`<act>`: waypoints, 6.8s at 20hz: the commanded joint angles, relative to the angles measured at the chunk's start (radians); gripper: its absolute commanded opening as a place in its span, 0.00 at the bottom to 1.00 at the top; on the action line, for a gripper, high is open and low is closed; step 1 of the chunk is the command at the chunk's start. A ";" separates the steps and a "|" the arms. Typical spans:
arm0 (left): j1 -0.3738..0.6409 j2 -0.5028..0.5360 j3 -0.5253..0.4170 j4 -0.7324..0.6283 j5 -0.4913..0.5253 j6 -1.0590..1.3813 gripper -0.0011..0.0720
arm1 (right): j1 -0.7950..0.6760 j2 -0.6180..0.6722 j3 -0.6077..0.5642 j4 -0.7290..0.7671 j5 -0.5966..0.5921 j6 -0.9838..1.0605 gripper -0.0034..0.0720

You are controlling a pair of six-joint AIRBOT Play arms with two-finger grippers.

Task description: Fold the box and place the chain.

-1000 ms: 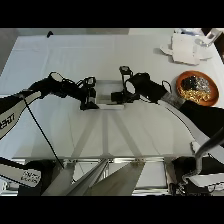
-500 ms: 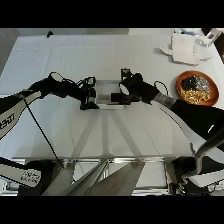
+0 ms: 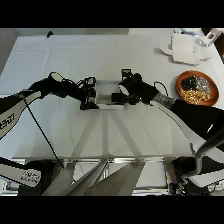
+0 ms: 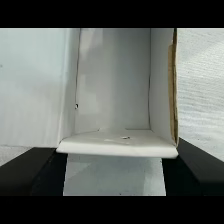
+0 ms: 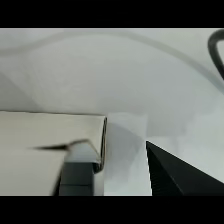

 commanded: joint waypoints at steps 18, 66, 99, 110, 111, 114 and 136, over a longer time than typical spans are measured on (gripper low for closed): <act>0.000 0.000 0.000 -0.001 0.000 0.000 0.56 | -0.486 0.496 0.001 -0.091 0.326 -0.615 0.77; 0.000 0.000 0.000 -0.001 0.000 0.000 0.56 | -0.938 0.307 0.001 0.053 0.245 -0.816 0.06; 0.000 0.000 0.000 -0.001 0.000 -0.001 0.56 | 0.017 0.291 0.001 0.124 -0.140 -0.745 0.06; 0.000 0.000 0.000 -0.001 0.000 0.000 0.56 | 0.043 0.169 0.001 -0.076 -0.025 -0.666 0.06; 0.000 0.000 0.000 -0.001 0.000 -0.001 0.56 | 0.043 0.169 0.001 -0.076 -0.011 -0.666 0.06; 0.000 0.000 0.000 -0.001 0.000 0.000 0.56 | 0.043 0.169 0.001 -0.070 0.025 -0.667 0.07; 0.000 0.000 0.000 0.000 0.000 -0.001 0.56 | -0.324 0.303 -0.004 0.296 0.161 -1.606 0.59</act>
